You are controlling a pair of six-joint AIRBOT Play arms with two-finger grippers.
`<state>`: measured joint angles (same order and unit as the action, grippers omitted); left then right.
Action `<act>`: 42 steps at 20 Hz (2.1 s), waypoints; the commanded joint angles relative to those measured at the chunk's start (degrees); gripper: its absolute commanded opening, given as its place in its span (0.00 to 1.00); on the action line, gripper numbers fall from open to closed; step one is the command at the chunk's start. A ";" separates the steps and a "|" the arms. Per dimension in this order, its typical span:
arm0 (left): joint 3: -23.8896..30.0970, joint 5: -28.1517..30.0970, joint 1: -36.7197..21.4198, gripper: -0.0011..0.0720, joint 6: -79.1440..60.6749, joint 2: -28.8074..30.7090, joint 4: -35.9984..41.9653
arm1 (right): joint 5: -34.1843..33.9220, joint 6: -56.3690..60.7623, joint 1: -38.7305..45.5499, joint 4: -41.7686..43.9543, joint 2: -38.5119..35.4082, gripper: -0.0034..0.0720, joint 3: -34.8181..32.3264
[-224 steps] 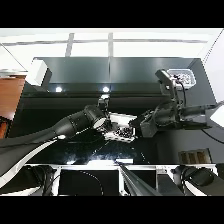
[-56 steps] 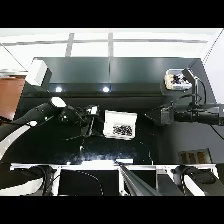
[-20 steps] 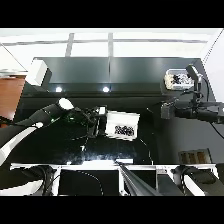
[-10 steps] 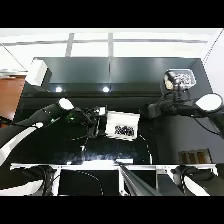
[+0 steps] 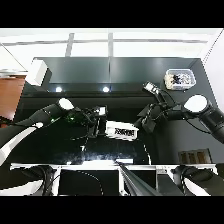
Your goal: Fold the box and place the chain.
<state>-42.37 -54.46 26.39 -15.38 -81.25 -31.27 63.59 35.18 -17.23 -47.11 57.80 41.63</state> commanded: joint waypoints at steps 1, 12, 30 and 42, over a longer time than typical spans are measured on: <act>0.00 0.04 0.04 0.65 -0.02 -0.02 0.00 | 9.90 -3.26 -0.92 -3.04 -0.46 0.99 0.02; 0.00 0.07 0.04 0.65 -0.02 -0.02 0.00 | -0.02 -4.20 -3.19 -0.57 -0.44 0.98 -1.88; 0.00 0.04 0.04 0.65 -0.02 -0.02 0.00 | -1.79 5.33 -4.59 -7.08 -4.57 0.99 4.85; 0.00 0.04 0.04 0.65 -0.02 -0.02 0.00 | -21.81 -5.09 -4.98 11.80 -16.09 0.99 -19.12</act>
<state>-42.37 -54.41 26.44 -15.40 -81.25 -31.27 46.78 35.29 -18.02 -36.07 41.95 26.33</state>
